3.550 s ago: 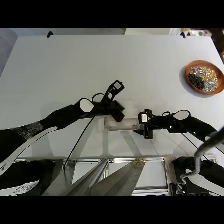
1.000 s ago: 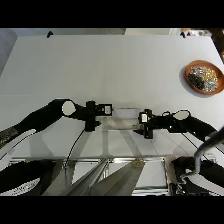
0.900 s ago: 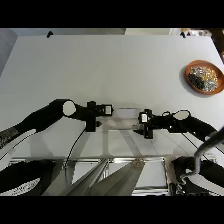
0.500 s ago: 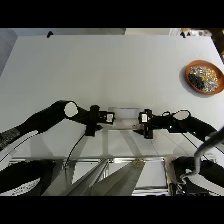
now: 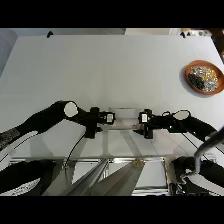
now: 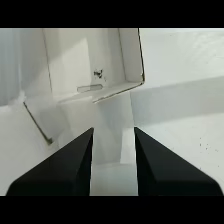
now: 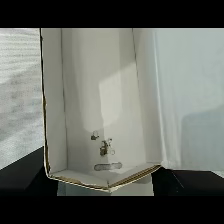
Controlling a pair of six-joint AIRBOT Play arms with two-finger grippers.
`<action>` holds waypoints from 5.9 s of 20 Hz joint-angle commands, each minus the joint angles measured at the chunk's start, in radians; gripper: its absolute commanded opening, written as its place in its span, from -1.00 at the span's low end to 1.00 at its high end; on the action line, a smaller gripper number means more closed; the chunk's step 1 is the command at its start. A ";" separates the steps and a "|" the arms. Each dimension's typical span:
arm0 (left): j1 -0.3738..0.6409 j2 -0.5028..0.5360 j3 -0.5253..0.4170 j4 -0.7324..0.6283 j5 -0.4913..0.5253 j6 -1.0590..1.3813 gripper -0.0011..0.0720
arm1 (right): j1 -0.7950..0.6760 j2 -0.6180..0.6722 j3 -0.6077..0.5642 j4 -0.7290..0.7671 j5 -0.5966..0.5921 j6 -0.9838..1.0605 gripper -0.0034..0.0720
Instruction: Fold the box and place the chain.
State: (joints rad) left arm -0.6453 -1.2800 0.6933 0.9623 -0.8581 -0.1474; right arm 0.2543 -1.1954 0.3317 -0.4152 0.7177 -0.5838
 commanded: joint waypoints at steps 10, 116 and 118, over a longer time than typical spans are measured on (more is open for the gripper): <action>0.032 0.004 0.000 -0.060 0.099 0.176 0.00 | 0.000 0.001 0.000 0.000 0.000 0.000 -0.01; 0.089 0.037 -0.082 -0.463 0.005 -0.955 -0.15 | 0.000 0.001 0.000 0.000 0.000 0.000 -0.01; 0.071 0.037 -0.066 -0.383 0.035 -1.039 -0.15 | 0.000 0.001 0.000 0.000 0.000 0.000 -0.01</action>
State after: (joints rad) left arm -0.5541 -1.2438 0.6151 0.5110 -0.8665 -1.1042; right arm 0.2543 -1.1954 0.3317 -0.4152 0.7181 -0.5846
